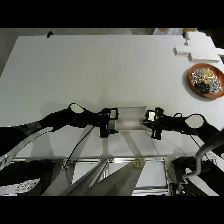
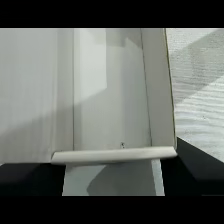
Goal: Fold the box and place the chain.
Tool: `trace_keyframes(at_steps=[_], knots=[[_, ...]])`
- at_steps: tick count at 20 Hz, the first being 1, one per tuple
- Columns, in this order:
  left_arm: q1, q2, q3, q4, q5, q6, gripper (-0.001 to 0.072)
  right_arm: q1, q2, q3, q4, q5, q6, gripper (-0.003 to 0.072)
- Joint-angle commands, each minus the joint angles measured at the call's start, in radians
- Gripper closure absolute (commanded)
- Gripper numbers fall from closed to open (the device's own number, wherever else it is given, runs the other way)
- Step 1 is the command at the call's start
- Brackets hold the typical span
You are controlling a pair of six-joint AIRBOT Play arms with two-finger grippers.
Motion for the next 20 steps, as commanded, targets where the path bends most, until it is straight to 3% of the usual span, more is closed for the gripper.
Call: trace_keyframes(at_steps=[1, 4, 7, 12, 16, 20], knots=[[0.000, 0.000, 0.000, 0.000, 0.000, 0.000, 0.0490, -0.028, 0.081, 0.000, -0.223, -0.016, 0.355, 0.0651], [0.000, 0.000, 0.000, 0.001, 0.000, 0.000, 0.0490, -0.079, 0.167, 0.000, -0.279, -0.019, 0.690, 0.0668], [0.000, 0.000, 0.000, 0.001, 0.000, 0.000, 0.0490, -0.170, 0.242, 0.000, -0.279, -0.034, 0.895, 0.0669], [0.000, 0.000, 0.000, 0.000, 0.000, 0.000, 0.0490, -0.386, 0.180, 0.000, -0.339, -0.030, 1.363, 0.0668], [0.000, 0.000, 0.000, 0.000, 0.000, 0.000, 0.0490, -0.413, 0.066, 0.000, -0.305, 0.111, 1.380, 0.0668], [0.000, 0.000, 0.000, 0.000, -0.002, 0.000, 0.0490, -0.342, 0.048, 0.000, -0.286, 0.175, 1.379, 0.0668]])
